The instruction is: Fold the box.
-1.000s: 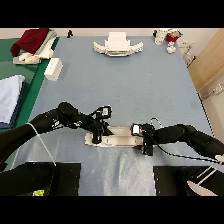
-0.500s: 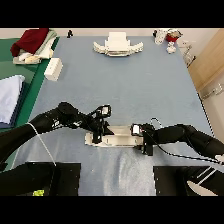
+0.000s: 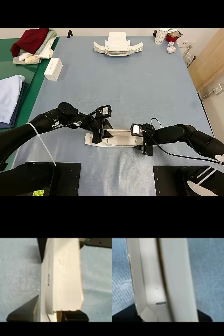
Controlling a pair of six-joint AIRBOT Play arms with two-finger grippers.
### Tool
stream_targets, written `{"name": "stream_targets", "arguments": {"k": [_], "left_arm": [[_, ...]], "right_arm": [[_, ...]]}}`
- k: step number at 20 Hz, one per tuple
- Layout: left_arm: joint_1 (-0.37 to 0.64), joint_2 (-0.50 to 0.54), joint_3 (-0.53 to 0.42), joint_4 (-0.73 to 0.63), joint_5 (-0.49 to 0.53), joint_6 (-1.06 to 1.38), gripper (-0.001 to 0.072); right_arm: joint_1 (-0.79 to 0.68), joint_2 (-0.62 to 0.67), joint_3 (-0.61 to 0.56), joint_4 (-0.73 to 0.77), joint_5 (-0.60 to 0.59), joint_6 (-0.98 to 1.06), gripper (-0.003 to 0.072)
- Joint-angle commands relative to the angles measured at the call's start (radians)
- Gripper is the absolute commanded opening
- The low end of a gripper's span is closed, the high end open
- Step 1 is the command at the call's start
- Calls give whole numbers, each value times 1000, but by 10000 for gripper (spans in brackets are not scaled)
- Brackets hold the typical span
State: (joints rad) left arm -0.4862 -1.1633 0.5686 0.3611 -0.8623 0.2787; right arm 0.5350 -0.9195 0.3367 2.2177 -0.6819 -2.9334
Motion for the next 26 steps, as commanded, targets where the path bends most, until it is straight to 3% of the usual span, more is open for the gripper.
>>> {"name": "stream_targets", "arguments": {"k": [1, 3, 5, 7, 8, 11, 12, 13, 16, 20, 26], "left_arm": [[2, 2, 1, -5, -1, -21, 325], [2, 11, 1, 0, 9, -151, 681], [16, 38, 1, 43, 13, -317, 687], [50, 89, 1, 177, -3, -527, 684], [76, 121, 1, 270, -19, -677, 654], [158, 219, 1, 488, -134, -993, 274], [179, 243, 0, 500, -181, -1018, 114], [188, 257, 0, 477, -238, -1048, 13], [120, 232, -8, 291, -309, -1169, 12], [-76, 154, 22, 71, -142, -1196, 12], [-40, -14, 198, 50, -29, -1225, 13]], "right_arm": [[0, 0, 1, 0, 0, 0, 479], [1, 0, 1, 0, 0, 0, 479], [0, 0, 1, 0, 0, 0, 478], [1, 0, 1, 0, 0, 0, 478], [0, 0, 1, 0, 0, 0, 479], [1, 0, 1, 0, 0, 0, 478], [1, 0, 1, 0, 0, 0, 478], [0, 0, 1, 0, 0, 0, 479], [1, 0, 1, 0, 0, 0, 479], [0, 0, 1, 0, 0, 0, 479], [0, 0, 1, -1, 0, 0, 479]]}}
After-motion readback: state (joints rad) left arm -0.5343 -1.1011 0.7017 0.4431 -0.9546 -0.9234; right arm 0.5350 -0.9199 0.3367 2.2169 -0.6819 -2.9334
